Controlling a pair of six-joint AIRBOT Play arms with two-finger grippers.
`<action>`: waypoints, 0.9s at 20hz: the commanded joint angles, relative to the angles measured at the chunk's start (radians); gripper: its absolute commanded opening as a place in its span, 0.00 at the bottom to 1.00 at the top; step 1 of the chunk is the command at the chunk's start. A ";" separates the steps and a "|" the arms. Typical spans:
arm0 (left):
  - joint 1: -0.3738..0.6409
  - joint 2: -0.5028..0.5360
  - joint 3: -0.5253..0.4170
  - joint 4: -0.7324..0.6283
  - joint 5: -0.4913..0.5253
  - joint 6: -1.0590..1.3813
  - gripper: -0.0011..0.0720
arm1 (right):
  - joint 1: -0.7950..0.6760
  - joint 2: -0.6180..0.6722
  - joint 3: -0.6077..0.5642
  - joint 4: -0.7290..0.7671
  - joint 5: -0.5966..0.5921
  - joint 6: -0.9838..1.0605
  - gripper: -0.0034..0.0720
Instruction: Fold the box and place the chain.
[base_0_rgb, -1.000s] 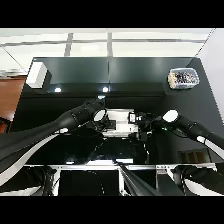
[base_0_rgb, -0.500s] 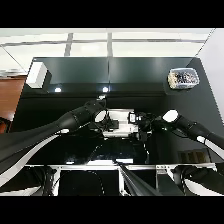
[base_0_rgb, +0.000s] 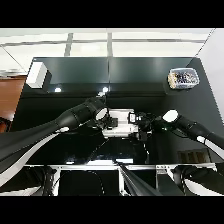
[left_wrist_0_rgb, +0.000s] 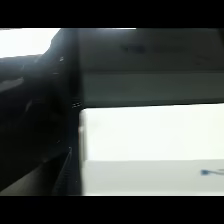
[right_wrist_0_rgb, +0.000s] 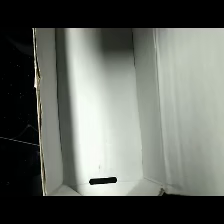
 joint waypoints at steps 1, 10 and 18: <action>-0.005 -0.001 0.011 0.026 -0.017 -0.056 0.37 | 0.001 0.000 0.001 0.000 0.001 0.001 0.21; -0.005 -0.001 0.011 0.010 -0.013 -0.050 0.05 | 0.001 0.000 0.001 0.000 0.001 0.001 0.21; -0.005 0.000 0.012 0.010 -0.013 -0.048 0.04 | 0.000 0.001 0.001 0.002 -0.006 0.029 0.91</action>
